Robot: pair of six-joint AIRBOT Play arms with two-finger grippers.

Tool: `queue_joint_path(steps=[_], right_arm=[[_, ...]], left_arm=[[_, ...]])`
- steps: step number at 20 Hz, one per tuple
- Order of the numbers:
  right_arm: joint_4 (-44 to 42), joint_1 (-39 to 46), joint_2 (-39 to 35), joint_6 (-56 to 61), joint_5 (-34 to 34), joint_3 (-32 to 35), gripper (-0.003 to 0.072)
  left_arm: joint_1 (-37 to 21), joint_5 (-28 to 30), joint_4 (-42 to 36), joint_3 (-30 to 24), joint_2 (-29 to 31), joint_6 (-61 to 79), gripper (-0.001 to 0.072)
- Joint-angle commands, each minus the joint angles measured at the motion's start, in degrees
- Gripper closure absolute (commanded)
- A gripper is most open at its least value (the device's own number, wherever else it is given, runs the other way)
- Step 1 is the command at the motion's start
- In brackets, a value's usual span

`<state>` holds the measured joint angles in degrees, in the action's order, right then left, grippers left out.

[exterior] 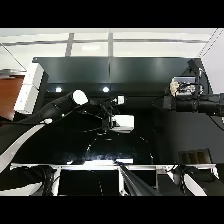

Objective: Fold the box and place the chain.

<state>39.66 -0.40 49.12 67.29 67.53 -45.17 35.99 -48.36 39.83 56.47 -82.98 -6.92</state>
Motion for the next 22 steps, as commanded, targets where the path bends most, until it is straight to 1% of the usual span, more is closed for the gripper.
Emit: queue_joint_path(steps=[1, 8, 15, 17, 20, 21, 22], right_arm=[[0.00, 0.04, -0.04, 0.02, -0.04, -0.04, 0.0664], [0.00, 0.04, -0.04, 0.04, -0.04, -0.04, 0.0663], [0.00, 0.04, -0.04, 0.07, -0.09, -0.04, 0.0663], [-0.02, 0.04, -0.04, 0.15, -0.07, -0.04, 0.0663], [-0.02, 0.04, -0.04, 0.72, -0.37, -0.04, 0.0663], [-0.02, 0.04, -0.04, 0.79, -0.50, -0.04, 0.0664], [-0.04, 0.04, -0.04, 0.92, -0.66, -0.04, 0.0663]], left_arm=[[0.09, -0.02, 0.17, 0.07, -1.03, -1.01, 0.0002], [0.09, 0.07, 0.17, 0.07, -1.97, -0.98, 0.0002], [0.79, 2.05, 0.35, 0.07, -4.26, -1.01, 0.0002], [1.70, 2.05, 1.97, 0.09, -5.31, -1.01, 0.0002], [2.80, 1.38, 5.68, 0.46, -5.31, -3.43, 0.0003], [2.97, 1.38, 7.48, 0.46, -5.33, -5.86, 0.0011], [3.06, 1.38, 9.53, 0.48, -5.31, -7.76, 0.0072]])
